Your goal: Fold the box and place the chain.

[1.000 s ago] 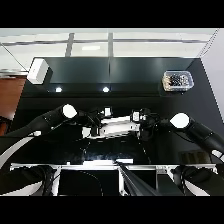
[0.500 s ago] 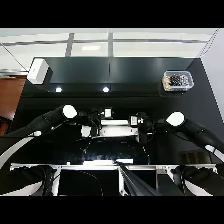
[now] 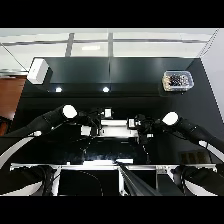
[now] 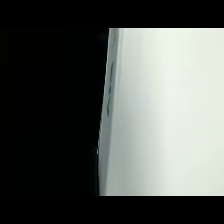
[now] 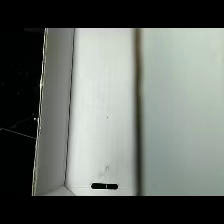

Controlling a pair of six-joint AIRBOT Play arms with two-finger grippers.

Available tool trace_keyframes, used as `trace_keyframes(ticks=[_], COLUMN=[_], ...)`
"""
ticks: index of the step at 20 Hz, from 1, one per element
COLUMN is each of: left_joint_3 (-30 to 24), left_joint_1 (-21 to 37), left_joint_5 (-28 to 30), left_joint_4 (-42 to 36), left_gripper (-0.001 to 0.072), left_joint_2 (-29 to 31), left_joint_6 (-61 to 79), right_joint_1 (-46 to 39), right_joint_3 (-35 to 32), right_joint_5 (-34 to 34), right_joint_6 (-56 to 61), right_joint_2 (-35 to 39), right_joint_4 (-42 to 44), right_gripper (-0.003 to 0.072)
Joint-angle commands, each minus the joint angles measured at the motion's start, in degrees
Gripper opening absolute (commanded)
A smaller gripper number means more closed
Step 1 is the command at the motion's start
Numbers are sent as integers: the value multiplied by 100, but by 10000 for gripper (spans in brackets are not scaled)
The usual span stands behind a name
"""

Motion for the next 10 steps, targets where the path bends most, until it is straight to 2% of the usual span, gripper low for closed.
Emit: trace_keyframes(ticks=[1, 10], left_joint_3=[-2, -2], left_joint_1=[0, 0], left_joint_5=[7, 7], left_joint_4=[0, 0], left_gripper=[30, 30], left_joint_2=[-4, -4], left_joint_6=[-2, -2], right_joint_1=[-2, -2], right_joint_3=[0, 0], right_joint_5=[4, -37], right_joint_6=[-15, 116], right_joint_2=[-22, -144], right_joint_4=[22, 39], right_gripper=[671, 671])
